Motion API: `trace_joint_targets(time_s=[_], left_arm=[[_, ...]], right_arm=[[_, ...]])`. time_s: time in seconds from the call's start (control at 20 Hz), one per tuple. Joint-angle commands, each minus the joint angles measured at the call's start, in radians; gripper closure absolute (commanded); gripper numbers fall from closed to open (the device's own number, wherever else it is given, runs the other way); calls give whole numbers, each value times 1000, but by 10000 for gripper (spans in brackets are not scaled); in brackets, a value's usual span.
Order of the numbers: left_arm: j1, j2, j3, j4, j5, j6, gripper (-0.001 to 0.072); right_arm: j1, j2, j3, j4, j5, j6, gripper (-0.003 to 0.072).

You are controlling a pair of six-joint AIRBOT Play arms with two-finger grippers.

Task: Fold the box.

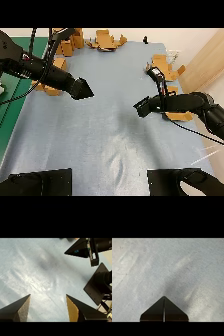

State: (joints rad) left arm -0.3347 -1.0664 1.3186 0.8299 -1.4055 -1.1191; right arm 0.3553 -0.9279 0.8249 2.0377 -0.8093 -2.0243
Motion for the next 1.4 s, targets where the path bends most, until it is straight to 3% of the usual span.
trace_joint_targets(time_s=[0.0, 0.4, 0.5, 0.55, 0.7, 0.75, 0.8, 0.9, 1.05, 1.1, 1.2, 1.35], left_arm=[[0, 1, 0, 0, 0, 0, 28], [0, 1, 0, 5, 15, 46, 27], [0, 1, 0, 0, 164, 267, 27], [0, 1, 0, 1, 230, 301, 27], [0, 1, 0, 0, 393, 300, 28], [0, 1, 0, 0, 422, 300, 27], [0, 1, 0, 0, 443, 300, 27], [0, 1, 0, 0, 447, 300, 27], [-2, 1, 0, -32, 476, 299, 27], [-2, 1, 0, -54, 499, 295, 27], [-2, 1, 0, -78, 505, 289, 27], [0, 1, 0, -77, 508, 271, 28]], right_arm=[[0, 0, 0, 0, 0, 0, 679], [0, 0, 1, 30, -48, 85, 679], [-3, 1, 23, 34, -74, 205, 678], [-11, 2, 58, 27, -117, 246, 625], [-84, 8, 251, -105, -322, 389, 135], [-132, 8, 332, -199, -414, 435, 50], [-189, 7, 402, -291, -499, 465, 23], [-348, 6, 495, -469, -629, 498, 30], [-638, -16, 492, -630, -654, 453, 32], [-737, -45, 481, -623, -629, 404, 35], [-881, -129, 478, -534, -583, 370, 204], [-983, -264, 482, -414, -494, 274, 231]])
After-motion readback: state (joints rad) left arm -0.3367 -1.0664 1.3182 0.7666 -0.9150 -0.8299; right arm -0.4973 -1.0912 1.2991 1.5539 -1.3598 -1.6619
